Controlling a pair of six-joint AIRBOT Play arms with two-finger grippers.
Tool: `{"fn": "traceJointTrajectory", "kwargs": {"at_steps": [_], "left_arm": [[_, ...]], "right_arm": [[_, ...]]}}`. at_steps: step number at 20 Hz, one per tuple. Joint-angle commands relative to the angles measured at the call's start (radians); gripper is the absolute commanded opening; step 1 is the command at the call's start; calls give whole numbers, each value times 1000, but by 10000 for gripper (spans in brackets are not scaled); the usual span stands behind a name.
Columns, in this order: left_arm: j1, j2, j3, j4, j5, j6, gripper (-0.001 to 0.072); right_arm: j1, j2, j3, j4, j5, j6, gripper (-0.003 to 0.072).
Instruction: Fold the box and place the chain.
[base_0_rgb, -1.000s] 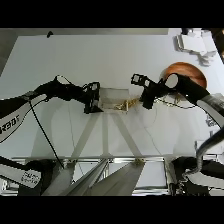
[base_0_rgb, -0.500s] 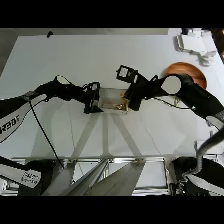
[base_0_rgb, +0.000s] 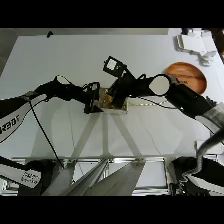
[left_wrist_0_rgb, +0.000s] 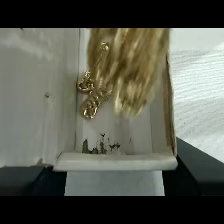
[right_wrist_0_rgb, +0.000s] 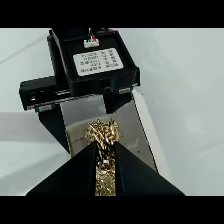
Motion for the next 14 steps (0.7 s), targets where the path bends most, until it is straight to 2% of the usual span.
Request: {"fn": "traceJointTrajectory", "kwargs": {"at_steps": [1, 2, 3, 5, 6, 11, 14], "left_arm": [[0, 1, 0, 0, 0, 0, 158], [0, 1, 0, 0, 0, 0, 158], [0, 1, 0, 0, 0, 0, 158], [0, 1, 0, 0, 0, 0, 158], [0, 1, 0, 0, 0, 0, 158], [0, 1, 0, 0, 0, 0, 158], [0, 1, 0, 0, 0, 0, 158]], "right_arm": [[-10, -43, 9, 0, 3, 2, 8], [-23, -43, 9, -6, 23, 2, 9], [-45, -40, 9, 0, 55, 2, 48], [-106, -16, 9, 2, 137, 0, 281], [-143, 4, 9, -10, 184, -3, 315], [-329, 80, -2, -180, 356, -11, 320], [-426, 78, -91, -217, 361, -168, 320]]}}
